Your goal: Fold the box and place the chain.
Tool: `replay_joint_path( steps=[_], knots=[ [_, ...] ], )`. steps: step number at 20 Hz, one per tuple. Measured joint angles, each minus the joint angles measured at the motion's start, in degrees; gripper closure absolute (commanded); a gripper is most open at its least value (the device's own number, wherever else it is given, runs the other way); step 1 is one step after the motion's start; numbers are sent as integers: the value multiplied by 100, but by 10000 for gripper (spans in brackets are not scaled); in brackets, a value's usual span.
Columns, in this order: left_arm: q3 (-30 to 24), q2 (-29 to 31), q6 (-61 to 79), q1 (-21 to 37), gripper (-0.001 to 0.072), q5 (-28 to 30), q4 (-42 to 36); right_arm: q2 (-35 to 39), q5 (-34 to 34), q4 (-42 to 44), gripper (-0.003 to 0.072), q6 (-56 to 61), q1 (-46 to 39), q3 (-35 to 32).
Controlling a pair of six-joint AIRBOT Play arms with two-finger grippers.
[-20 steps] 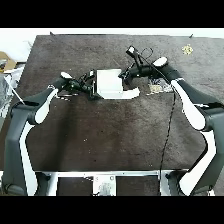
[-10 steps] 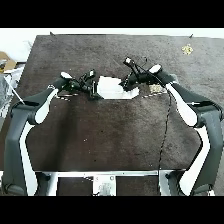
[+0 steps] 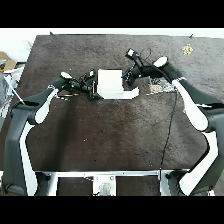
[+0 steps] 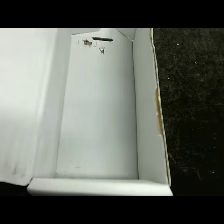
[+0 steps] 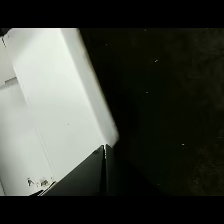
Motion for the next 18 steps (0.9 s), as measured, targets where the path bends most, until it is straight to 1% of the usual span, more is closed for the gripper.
replay_joint_path(
  steps=[1, 2, 4, 6, 9, 12, 13, 15, 16, 17, 18],
  knots=[
    [0, 0, 0, 0, 476, 0, 0, 142, 118, -140, 216, 63, -20, 0],
    [0, 0, 0, 0, 476, 0, 0, 280, 321, -343, 180, 116, -26, -2],
    [0, 0, 0, 0, 476, -2, 0, 468, 750, -704, 179, 181, -17, -9],
    [0, 0, 0, 0, 476, -2, 2, 553, 1036, -1117, 180, 177, -31, -111],
    [0, 0, 0, 0, 476, -2, 0, 564, 1150, -1482, 181, -271, -20, -435],
    [0, 0, 0, 0, 476, -2, 2, 422, 1001, -1633, 185, -769, 2, -675],
    [0, 0, 0, 0, 476, -2, 2, 354, 966, -1648, 251, -905, 37, -721],
    [0, 0, 0, 0, 476, -2, 2, 234, 850, -1596, 251, -1099, 103, -772],
    [0, 0, 0, 0, 476, -2, 0, 175, 769, -1543, 296, -1176, 120, -791],
    [0, 0, 0, 0, 476, -2, 2, 136, 710, -1464, 361, -1235, 138, -804],
    [0, 0, 0, 0, 476, -2, 2, 109, 647, -1364, 361, -1259, 153, -811]
  ],
)
